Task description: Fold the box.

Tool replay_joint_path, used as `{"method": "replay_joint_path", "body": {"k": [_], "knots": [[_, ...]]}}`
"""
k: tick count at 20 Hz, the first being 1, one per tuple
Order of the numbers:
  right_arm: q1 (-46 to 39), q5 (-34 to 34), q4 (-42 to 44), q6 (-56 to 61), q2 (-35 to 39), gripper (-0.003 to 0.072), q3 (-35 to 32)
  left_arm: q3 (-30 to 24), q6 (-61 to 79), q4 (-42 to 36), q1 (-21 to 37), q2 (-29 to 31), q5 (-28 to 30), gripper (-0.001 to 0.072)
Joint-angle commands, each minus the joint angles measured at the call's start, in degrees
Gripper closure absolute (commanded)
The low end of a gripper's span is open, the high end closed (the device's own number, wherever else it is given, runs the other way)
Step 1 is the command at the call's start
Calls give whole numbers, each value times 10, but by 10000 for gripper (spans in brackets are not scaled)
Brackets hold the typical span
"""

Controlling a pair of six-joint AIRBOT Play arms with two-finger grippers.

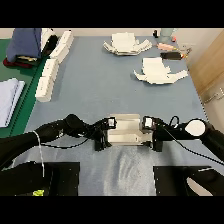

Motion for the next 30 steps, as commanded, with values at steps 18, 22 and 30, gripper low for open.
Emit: {"method": "replay_joint_path", "body": {"k": [18,22,30], "knots": [[5,28,253,610,50,527,0,0,0,0,1,0,0,219],[5,9,295,519,-89,686,63,0,0,0,1,0,0,218],[5,-26,235,503,-326,684,196,0,0,0,0,0,0,218]]}}
